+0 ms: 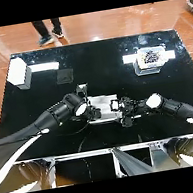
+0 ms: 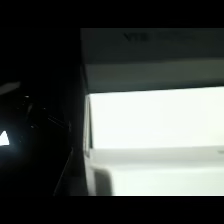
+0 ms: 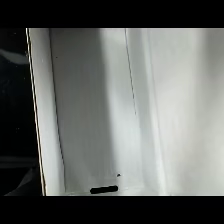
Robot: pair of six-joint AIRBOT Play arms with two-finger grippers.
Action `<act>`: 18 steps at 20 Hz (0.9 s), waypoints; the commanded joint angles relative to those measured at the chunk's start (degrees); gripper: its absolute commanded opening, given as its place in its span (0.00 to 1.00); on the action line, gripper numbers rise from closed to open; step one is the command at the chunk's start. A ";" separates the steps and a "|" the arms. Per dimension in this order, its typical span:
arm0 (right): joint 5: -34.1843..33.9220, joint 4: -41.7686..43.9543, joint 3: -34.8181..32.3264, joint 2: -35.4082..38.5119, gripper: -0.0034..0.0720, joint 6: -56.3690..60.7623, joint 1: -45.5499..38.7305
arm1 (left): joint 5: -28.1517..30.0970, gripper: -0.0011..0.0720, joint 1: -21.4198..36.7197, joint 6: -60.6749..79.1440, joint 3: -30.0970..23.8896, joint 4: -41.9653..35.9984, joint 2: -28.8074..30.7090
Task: Fold the box and place the chain.
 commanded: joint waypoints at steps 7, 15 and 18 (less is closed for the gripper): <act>0.02 0.00 0.00 -0.04 0.44 0.00 0.02 | -0.24 0.50 -0.04 -1.31 0.72 1.79 -0.72; 0.02 0.00 0.00 -0.04 0.44 0.00 0.02 | -3.08 0.50 -0.11 -2.38 1.31 2.75 -2.40; 0.04 0.00 0.00 -0.04 0.44 0.00 0.02 | -3.02 0.50 -0.11 -2.62 1.31 2.58 -3.15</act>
